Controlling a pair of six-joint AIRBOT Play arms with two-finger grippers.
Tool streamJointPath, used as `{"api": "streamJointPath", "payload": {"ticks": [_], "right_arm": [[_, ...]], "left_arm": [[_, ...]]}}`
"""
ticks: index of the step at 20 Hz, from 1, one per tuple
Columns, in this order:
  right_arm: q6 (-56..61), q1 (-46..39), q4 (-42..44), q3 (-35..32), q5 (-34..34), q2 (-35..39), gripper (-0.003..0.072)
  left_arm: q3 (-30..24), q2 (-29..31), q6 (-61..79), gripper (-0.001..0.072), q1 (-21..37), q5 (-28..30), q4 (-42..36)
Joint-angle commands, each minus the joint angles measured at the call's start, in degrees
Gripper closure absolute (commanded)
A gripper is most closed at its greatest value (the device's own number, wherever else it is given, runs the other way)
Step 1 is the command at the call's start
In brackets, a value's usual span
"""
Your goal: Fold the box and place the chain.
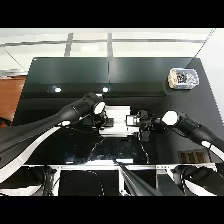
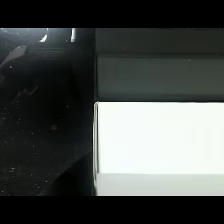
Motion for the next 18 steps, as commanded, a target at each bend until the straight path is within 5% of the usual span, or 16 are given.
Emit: {"api": "streamJointPath", "payload": {"ticks": [1, 2, 3, 5, 18], "right_arm": [[0.1, 0.0, 0.1, 0.0, -0.2, 0.0, 0.0149], [0.1, 0.0, 0.1, 0.0, 0.2, 0.0, 0.017], [0.1, 0.0, 0.6, 0.0, 0.7, 0.0, 0.0347], [0.1, 0.0, 0.9, 0.0, 3.0, 0.0, 0.0483], [0.1, 0.1, 13.9, 0.0, -0.1, -1.6, 0.0473]], "left_arm": [[0.0, 0.0, 0.1, 0.0681, 0.0, 0.0, -0.1], [0.0, 0.0, 0.2, 0.0681, 0.0, 0.2, -0.1], [0.0, 0.0, 0.1, 0.068, 0.0, 0.2, -0.1], [0.0, 0.0, 0.1, 0.0681, 0.0, 0.1, -0.1], [0.0, 0.0, 0.1, 0.0681, 0.0, 0.1, -0.3]]}}
